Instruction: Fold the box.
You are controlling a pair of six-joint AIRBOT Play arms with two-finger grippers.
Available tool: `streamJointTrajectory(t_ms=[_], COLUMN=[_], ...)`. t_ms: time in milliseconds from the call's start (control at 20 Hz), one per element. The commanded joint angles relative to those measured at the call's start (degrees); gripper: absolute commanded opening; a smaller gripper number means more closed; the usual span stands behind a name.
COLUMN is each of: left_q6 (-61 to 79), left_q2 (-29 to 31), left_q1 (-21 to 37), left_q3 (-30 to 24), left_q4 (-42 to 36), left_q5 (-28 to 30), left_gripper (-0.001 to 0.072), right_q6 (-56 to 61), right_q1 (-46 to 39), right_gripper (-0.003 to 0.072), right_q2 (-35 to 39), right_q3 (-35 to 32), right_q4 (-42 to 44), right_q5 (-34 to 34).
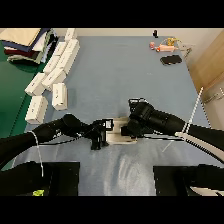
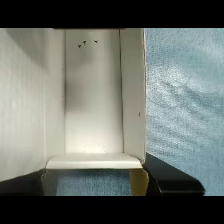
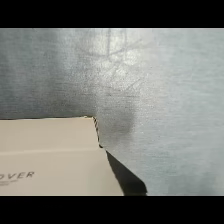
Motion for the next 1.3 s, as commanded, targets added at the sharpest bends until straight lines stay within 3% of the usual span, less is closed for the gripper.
streamJointTrajectory(t_ms=[0, 200, 300, 350, 500, 800, 850, 900, 950, 1100, 1250], left_q6=[-0.09, -0.09, -0.09, -0.09, -0.09, -0.09, -0.09, -0.09, -0.09, -0.09, -0.09], left_q2=[-0.04, -0.04, -0.04, -0.04, -0.04, -0.04, -0.04, -0.04, -0.04, -0.04, -0.04], left_q1=[0.00, 0.00, 0.00, 0.00, 0.00, 0.00, 0.00, 0.00, 0.00, 0.00, 0.00], left_q3=[0.02, 0.00, 0.02, 0.00, 0.02, 0.00, 0.02, 0.00, 0.00, 0.00, 0.00], left_q4=[-0.17, -0.17, -0.17, -0.17, -0.17, -0.17, -0.17, -0.17, -0.17, -0.17, -0.17], left_q5=[0.02, 0.02, 0.02, 0.02, 0.02, 0.02, 0.02, 0.02, 0.02, 0.02, 0.02], left_gripper=[0.0526, 0.0527, 0.0527, 0.0527, 0.0526, 0.0526, 0.0527, 0.0527, 0.0527, 0.0526, 0.0526], right_q6=[0.20, -0.46, -1.68, -2.16, -2.16, -2.40, -3.06, -3.89, -4.37, -10.47, -24.87], right_q1=[0.07, 0.09, 0.07, 0.07, 0.04, -0.74, -1.22, -1.57, -2.38, -10.60, -23.76], right_gripper=[0.0001, 0.0027, 0.0443, 0.0510, 0.0527, 0.0499, 0.0343, 0.0091, 0.0002, 0.0001, 0.0001], right_q2=[-0.07, -0.04, 0.04, 0.33, 2.69, 12.83, 14.95, 16.70, 17.99, 17.57, 12.90], right_q3=[0.04, 0.04, 0.04, 0.04, 0.07, 0.11, 0.11, 0.09, 0.09, -0.68, -2.16], right_q4=[0.15, 0.72, 1.86, 2.27, 1.92, -0.94, -1.16, -2.19, -4.63, -5.75, 6.25], right_q5=[-1.22, -2.01, -2.91, -3.43, -4.28, -9.90, -10.88, -11.72, -12.85, -13.29, -5.01])
